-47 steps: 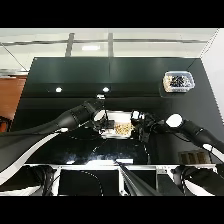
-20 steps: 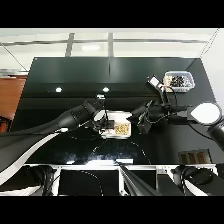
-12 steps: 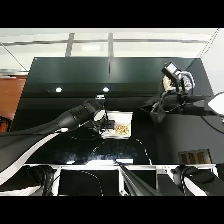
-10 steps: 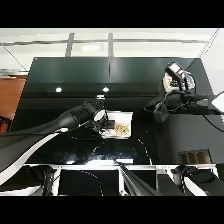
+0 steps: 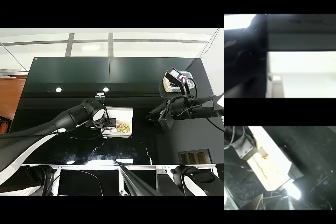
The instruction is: Fold the box and place the chain.
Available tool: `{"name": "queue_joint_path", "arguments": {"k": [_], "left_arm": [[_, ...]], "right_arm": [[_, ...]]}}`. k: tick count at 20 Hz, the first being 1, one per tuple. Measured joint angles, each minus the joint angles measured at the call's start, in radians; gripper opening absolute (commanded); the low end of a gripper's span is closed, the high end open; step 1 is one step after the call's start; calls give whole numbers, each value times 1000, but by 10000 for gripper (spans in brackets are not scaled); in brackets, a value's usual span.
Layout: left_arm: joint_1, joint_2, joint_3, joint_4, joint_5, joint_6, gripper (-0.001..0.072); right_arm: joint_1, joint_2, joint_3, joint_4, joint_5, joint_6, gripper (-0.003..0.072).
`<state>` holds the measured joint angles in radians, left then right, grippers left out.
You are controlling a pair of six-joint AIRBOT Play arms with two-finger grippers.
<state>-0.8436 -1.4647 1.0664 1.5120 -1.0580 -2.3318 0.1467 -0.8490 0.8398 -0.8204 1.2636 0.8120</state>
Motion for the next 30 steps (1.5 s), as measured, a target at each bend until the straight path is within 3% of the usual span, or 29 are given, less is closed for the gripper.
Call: {"name": "queue_joint_path", "arguments": {"k": [5, 8, 12, 14, 17, 19, 20, 25, 30], "left_arm": [[11, 106, -1, 1, 13, 65, 527], [56, 220, -16, 17, -61, 218, 527], [268, 406, -120, -11, -135, 446, 527], [434, 479, -211, -157, -109, 629, 527], [665, 533, -367, -520, -89, 1050, 531], [763, 546, -454, -716, -87, 1315, 714], [792, 551, -486, -784, -87, 1442, 712], [809, 558, -555, -879, -81, 1972, 712], [704, 537, -568, -831, 11, 2331, 711]], "right_arm": [[-1, 0, 0, 0, 13, 6, 383], [-1, 0, 0, -1, 17, 18, 383], [-1, 0, 0, -3, 16, 35, 382], [-1, 0, 0, -3, 11, 40, 382], [-1, 0, 0, -3, 3, 45, 382], [-1, 0, 0, -3, -4, 46, 382], [-1, 0, 0, -3, -7, 48, 382], [-1, 0, 0, -1, -16, 49, 383], [-1, 0, 0, 0, -27, 54, 382]]}}
